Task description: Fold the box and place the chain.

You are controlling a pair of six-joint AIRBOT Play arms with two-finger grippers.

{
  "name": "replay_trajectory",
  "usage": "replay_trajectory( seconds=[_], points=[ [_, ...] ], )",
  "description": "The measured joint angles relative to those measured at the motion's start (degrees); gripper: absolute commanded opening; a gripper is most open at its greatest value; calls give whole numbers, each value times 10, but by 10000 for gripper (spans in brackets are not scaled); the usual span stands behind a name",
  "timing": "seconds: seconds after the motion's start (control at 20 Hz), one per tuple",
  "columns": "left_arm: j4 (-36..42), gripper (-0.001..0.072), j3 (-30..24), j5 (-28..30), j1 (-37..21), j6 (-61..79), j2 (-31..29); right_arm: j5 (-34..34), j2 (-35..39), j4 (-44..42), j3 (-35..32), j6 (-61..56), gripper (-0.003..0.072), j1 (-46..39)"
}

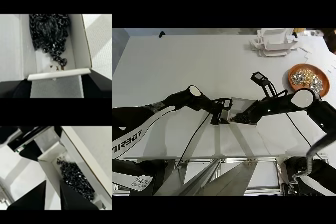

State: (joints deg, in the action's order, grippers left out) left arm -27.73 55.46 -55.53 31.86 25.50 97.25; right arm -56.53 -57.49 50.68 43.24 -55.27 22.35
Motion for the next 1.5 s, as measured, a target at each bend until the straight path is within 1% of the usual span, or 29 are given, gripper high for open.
replay_trajectory(
  seconds=[0.05, 0.1, 0.15, 0.25, 0.35, 0.55, 0.65, 0.75, 0.8, 0.85, 1.2, 1.25, 1.5],
  points=[
    [0, 10, 0, 0, 0, 0, 0, -10, 2, 1, 15, 4, 190, -1],
    [0, 10, 0, 0, 0, 0, 0, -23, 3, 1, 35, 8, 117, -3],
    [0, 10, 0, 0, 0, 0, 0, -30, 3, 2, 56, 10, 75, -7],
    [0, 10, 0, 0, 0, 0, 0, -35, -2, 3, 99, 13, 74, -21],
    [0, 10, 0, 0, 0, 0, 0, -31, -14, 8, 131, 16, 35, -35],
    [0, 10, 0, 0, 0, 0, 0, -26, -68, 46, 157, 26, 34, -48],
    [0, 10, 0, 0, 0, 0, 0, -33, -102, 62, 162, 32, 39, -50],
    [0, 10, 0, 0, 0, 0, 0, -44, -125, 71, 164, 45, 72, -50],
    [0, 10, 0, 0, 0, 0, 0, -50, -133, 76, 164, 57, 158, -48],
    [0, 10, 0, 0, 0, 0, 0, -57, -139, 82, 164, 71, 204, -45],
    [0, 10, 0, 0, 0, 0, 0, -83, -149, 93, 136, 151, 208, -8],
    [0, 10, 0, 0, 0, 0, 0, -86, -147, 93, 132, 161, 238, -5],
    [0, 10, 0, 0, 0, 0, 0, -83, -111, 91, 102, 210, 242, 1]
  ],
)
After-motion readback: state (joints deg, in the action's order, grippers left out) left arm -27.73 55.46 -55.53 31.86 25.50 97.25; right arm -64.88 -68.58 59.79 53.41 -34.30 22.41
